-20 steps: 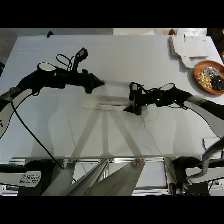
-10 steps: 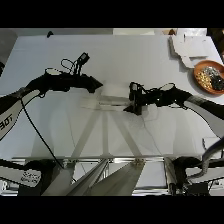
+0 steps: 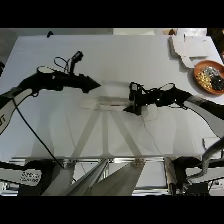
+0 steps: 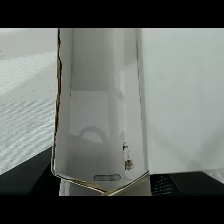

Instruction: Fold the box and place the chain.

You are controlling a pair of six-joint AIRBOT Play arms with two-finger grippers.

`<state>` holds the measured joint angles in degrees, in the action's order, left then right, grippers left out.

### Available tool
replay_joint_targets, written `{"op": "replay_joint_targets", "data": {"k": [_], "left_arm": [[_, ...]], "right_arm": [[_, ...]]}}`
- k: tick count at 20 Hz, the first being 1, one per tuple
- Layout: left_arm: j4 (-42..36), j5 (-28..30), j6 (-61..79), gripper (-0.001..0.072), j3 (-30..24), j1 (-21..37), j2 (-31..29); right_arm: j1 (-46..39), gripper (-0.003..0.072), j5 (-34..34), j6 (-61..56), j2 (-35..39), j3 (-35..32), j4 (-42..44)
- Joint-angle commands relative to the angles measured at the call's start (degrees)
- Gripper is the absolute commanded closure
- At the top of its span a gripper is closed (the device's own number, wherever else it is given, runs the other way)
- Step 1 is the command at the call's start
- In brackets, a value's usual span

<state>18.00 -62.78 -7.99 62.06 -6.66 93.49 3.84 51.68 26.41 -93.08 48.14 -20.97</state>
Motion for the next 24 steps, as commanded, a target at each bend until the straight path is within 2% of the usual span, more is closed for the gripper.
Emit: {"op": "replay_joint_targets", "data": {"k": [1, 3, 5, 6, 8, 10, 11, 15, 20, 24], "left_arm": [[2.36, -3.89, 0.59, 0.0699, -0.02, 3.87, -4.87], [7.06, -1.95, 2.43, 0.0699, -0.02, 4.68, -8.39], [15.34, -1.14, 5.07, 0.0692, -0.09, 4.28, -10.84], [20.26, -1.09, 5.62, 0.0636, -0.37, 3.63, -11.39], [27.67, 0.20, 5.66, 0.0433, -2.36, 2.45, -11.43], [30.23, 4.07, 7.19, 0.0284, -5.90, 0.96, -11.43], [29.97, 5.92, 10.64, 0.0246, -7.76, 0.33, -11.43], [22.95, 9.57, 24.96, 0.0246, -12.15, -1.20, -11.37], [16.15, 10.29, 33.92, 0.0246, -12.50, -2.27, -8.44], [13.22, 10.34, 35.34, 0.0247, -12.50, -3.65, -5.60]], "right_arm": [[0.02, 0.0248, 0.02, -0.02, 0.00, 0.07, 0.00], [0.02, 0.0248, 0.02, -0.02, -0.02, 0.07, 0.00], [0.02, 0.0248, 0.02, -0.02, -0.02, 0.07, 0.00], [0.02, 0.0248, 0.02, -0.04, -0.02, 0.07, 0.00], [0.02, 0.0248, 0.02, -0.02, 0.00, 0.07, 0.00], [0.02, 0.0248, 0.02, -0.02, -0.02, 0.07, 0.00], [0.02, 0.0248, 0.02, -0.02, -0.02, 0.07, 0.00], [0.02, 0.0248, 0.02, -0.04, 0.00, 0.07, 0.00], [0.02, 0.0248, 0.02, -0.04, 0.00, 0.07, 0.00], [0.02, 0.0249, 0.02, -0.04, -0.02, 0.07, 0.00]]}}
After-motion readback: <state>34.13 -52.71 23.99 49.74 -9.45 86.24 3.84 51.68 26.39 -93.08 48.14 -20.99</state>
